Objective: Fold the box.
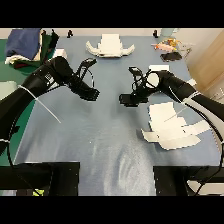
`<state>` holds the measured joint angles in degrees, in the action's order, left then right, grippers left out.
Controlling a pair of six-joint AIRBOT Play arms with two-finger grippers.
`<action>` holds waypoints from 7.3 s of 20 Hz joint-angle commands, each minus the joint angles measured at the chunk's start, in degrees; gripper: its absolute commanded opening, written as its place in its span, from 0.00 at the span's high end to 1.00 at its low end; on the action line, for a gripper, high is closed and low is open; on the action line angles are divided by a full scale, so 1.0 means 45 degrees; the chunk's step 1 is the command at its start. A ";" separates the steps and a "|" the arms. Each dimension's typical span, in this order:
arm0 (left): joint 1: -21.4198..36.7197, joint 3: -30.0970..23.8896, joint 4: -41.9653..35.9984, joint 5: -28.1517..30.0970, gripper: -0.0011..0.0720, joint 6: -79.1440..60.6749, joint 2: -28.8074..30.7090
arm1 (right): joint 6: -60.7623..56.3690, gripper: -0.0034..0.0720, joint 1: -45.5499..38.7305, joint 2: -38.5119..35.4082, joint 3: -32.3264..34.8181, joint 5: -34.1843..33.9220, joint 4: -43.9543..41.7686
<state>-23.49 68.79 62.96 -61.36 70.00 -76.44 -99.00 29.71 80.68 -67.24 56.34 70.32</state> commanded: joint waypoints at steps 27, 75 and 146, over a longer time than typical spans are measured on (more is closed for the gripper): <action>-0.0024 0.0005 -0.2613 -0.0389 0.17 0.1452 -0.0010 | 0.6683 0.39 -1.5382 0.3264 -0.2011 0.9539 0.1146; 0.2356 -0.3633 -0.7125 -0.0447 0.17 -0.5105 -0.0894 | 0.9520 0.95 -0.5921 -0.9073 1.1696 -0.0500 -0.6970; -0.4070 -0.7713 -0.9904 0.8884 0.97 -1.9948 0.3706 | 0.3857 0.95 -0.5100 -0.7218 0.6538 -0.3721 -0.1200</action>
<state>-41.23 34.83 19.42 -22.15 -19.49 -59.88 -81.30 6.76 48.18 -37.80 39.62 65.60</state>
